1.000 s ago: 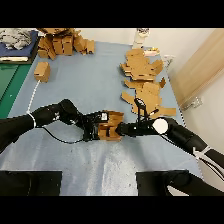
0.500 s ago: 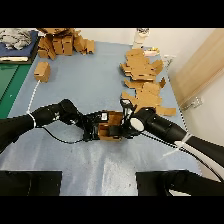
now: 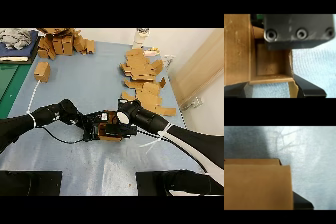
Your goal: Fold the box.
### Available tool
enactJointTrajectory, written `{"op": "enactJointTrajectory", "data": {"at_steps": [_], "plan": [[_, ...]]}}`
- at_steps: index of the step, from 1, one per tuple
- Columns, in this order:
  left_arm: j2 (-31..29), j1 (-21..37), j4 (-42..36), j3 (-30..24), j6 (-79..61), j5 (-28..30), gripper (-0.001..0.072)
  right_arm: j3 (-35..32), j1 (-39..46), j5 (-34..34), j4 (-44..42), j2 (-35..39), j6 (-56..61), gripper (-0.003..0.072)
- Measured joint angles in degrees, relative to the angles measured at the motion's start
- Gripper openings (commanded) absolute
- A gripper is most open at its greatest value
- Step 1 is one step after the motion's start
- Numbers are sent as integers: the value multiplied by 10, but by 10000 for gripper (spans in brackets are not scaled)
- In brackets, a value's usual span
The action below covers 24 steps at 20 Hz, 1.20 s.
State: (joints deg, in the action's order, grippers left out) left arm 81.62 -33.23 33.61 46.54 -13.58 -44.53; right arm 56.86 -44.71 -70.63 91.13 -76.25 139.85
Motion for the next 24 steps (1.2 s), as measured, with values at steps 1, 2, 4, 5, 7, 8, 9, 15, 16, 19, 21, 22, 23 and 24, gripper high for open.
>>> {"op": "enactJointTrajectory", "data": {"at_steps": [1,2,4,5,7,8,9,15,16,19,21,22,23,24], "plan": [[0,0,0,0,0,0,406,2,0,-6,2,-5,6,360],[0,0,0,0,0,0,406,3,0,-12,5,-9,10,360],[0,0,0,0,0,0,406,4,0,-19,9,-14,19,342],[0,0,0,0,0,0,406,4,0,-21,13,-16,25,339],[0,0,0,0,-1,0,406,5,0,-24,21,-18,36,265],[0,0,0,0,-1,0,406,5,0,-24,24,-19,39,216],[0,0,0,0,0,0,406,5,0,-23,26,-19,42,182],[0,0,0,0,-1,0,406,5,1,-17,30,-20,43,3],[0,0,0,0,-1,0,406,5,1,-14,31,-20,41,7],[0,0,0,0,0,0,406,5,2,-4,34,-21,35,342],[0,0,0,0,0,0,406,5,1,-5,32,-19,31,394],[0,0,0,0,0,0,406,5,0,-5,31,-18,30,395],[0,0,0,0,0,0,406,5,1,-4,30,-15,28,397],[0,0,0,0,0,0,406,5,1,-5,30,-11,28,428]]}}
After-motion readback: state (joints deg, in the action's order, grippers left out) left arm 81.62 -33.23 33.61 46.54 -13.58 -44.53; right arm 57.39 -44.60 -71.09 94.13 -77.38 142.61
